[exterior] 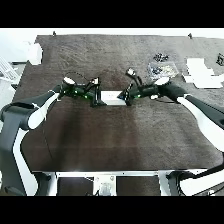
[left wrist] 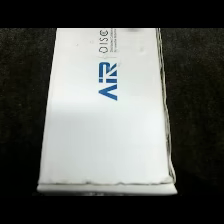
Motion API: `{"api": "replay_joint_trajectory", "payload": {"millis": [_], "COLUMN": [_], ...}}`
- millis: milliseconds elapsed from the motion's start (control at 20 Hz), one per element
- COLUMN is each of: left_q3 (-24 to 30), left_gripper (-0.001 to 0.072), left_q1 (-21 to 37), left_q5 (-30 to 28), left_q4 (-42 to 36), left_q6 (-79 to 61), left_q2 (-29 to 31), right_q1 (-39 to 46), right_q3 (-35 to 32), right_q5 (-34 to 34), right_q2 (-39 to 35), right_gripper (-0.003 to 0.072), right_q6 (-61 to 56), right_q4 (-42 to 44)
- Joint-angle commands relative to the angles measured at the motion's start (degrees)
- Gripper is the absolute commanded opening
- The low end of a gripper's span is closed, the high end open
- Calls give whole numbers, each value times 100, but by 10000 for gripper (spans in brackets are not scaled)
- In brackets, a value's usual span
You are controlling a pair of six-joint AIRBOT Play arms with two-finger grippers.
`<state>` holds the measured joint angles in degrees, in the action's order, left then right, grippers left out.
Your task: Fold the box and place the chain.
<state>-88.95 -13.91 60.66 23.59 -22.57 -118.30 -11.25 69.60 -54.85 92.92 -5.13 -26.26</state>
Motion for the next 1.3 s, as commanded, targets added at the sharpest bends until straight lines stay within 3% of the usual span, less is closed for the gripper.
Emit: {"api": "replay_joint_trajectory", "payload": {"millis": [0,150,250,450,650,900,1100,1150,1200,1250], "left_q3": [2,2,2,2,2,2,2,0,0,0], "left_gripper": [416,416,416,416,416,416,411,179,20,18], "left_q1": [0,0,0,0,0,-2,0,2,39,83], "left_q5": [-17,-17,-17,-17,-9,2,31,76,245,262], "left_q4": [-7,-7,-7,-7,-7,-11,-186,-199,-173,-173], "left_q6": [0,0,0,0,0,2,4,103,229,487], "left_q2": [-2,-2,-2,-2,-2,-2,0,17,85,188], "right_q1": [72,140,157,177,540,1078,1196,1196,1196,1196], "right_q3": [9,-109,-529,-1989,-3571,-4894,-5075,-5075,-5075,-5075], "right_q5": [-2,-7,7,632,730,730,728,726,728,728], "right_q2": [-879,-1714,-2448,-4186,-5530,-6245,-6328,-6328,-6328,-6328], "right_gripper": [14,13,12,13,14,14,15,15,15,14], "right_q6": [-120,-898,-1220,-1873,-2028,-2041,-2037,-2037,-2037,-2037], "right_q4": [269,177,153,-258,-595,-592,-595,-595,-595,-595]}}
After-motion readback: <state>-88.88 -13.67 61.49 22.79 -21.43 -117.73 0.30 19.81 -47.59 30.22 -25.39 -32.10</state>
